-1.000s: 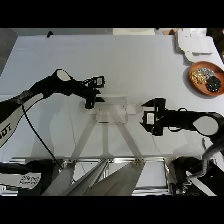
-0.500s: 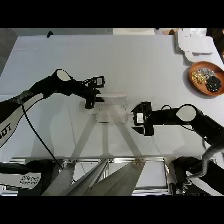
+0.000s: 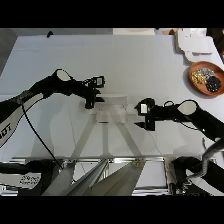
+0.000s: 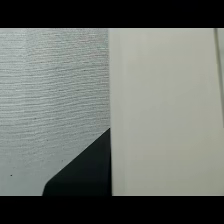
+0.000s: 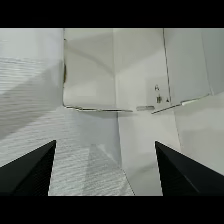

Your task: Fold the box and place the chain.

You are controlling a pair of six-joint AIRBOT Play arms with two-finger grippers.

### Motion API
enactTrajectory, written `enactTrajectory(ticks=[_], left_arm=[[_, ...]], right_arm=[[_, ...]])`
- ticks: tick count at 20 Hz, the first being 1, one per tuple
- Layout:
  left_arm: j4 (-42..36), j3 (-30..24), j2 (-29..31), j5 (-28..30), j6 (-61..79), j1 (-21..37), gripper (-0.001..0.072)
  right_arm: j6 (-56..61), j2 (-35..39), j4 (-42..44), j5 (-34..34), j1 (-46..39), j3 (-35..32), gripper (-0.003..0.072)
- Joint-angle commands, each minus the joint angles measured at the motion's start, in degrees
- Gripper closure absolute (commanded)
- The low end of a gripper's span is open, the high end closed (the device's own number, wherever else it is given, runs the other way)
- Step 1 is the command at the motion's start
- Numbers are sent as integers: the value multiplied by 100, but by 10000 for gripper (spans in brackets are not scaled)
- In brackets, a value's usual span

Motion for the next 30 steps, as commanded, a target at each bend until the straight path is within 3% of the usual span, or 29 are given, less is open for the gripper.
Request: enactTrajectory(ticks=[1, 6, 15, 24, 30], left_arm=[[0, -4, -4, 0, 2, -4, 698], [0, -4, -4, 2, 0, -4, 698], [2, -4, -4, 2, 2, -4, 698], [2, -4, -4, 2, 0, -4, 698], [2, -4, -4, 0, 2, -4, 698]], right_arm=[[-542, -431, 573, -210, -68, -2, -2], [-1161, -870, 1202, -212, -50, -13, -2], [-1589, -946, 2085, -656, 378, -232, -2], [-1587, -1268, 2138, -881, 378, -232, -2], [-1565, -1043, 2409, -553, 378, -232, -2]])
